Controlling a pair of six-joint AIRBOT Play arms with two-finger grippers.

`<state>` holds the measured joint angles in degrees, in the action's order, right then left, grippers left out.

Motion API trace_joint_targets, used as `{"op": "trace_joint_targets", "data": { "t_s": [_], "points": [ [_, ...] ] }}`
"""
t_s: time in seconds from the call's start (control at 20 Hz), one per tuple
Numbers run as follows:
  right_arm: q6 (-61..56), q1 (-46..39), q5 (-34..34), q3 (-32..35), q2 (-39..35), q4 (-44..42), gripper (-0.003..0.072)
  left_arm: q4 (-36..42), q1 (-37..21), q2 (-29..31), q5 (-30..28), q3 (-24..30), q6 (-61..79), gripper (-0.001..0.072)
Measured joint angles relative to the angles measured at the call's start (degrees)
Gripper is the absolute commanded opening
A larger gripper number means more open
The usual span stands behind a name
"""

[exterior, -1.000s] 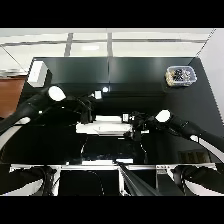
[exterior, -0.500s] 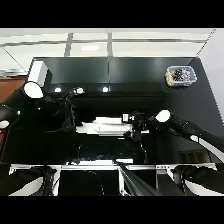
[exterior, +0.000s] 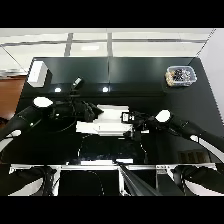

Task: Fold the box and place the chain.

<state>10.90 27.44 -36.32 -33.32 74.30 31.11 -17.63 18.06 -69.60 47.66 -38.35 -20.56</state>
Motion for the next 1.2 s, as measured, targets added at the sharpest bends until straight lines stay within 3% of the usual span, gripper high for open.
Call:
{"op": "trace_joint_targets", "data": {
  "t_s": [0.15, 0.3, 0.55, 0.7, 0.85, 1.0, 1.15, 1.2],
  "points": [
    [0.0, 0.0, -0.02, 0.0, 0.0, 0.02, 0.0417, -7.78, 0.46, -3.5, -3.72, -2.32, -6.71, 0.0024],
    [0.11, 0.0, -0.04, 0.0, 0.0, 0.07, 0.0416, -18.47, 0.66, -7.91, -0.15, -5.68, -13.33, 0.0024],
    [0.13, 0.0, -0.15, 0.0, 0.0, 0.11, 0.0417, -25.79, 0.79, -11.45, 4.24, -9.64, -15.93, 0.0023],
    [-0.02, 0.0, -0.09, 0.0, 0.0, 0.04, 0.0417, -29.16, -0.26, -8.79, 4.96, -12.31, -16.76, 0.0024],
    [0.0, 0.0, -0.09, 0.0, 0.0, 0.04, 0.0417, -31.82, -3.67, -2.49, 5.88, -13.05, -17.18, 0.0027],
    [0.02, 0.0, -0.09, 0.0, 0.0, 0.04, 0.0417, -31.5, -10.36, 4.31, 8.81, -9.7, -15.12, 0.0026],
    [0.04, 0.0, -0.09, 0.0, 0.0, 0.04, 0.0417, -28.11, -15.52, 7.87, 17.42, -5.14, -7.67, 0.0032],
    [0.04, 0.0, -0.09, 0.0, 0.0, 0.04, 0.0417, -28.46, -16.04, 8.39, 18.62, -3.91, -5.62, 0.017]
  ]
}}
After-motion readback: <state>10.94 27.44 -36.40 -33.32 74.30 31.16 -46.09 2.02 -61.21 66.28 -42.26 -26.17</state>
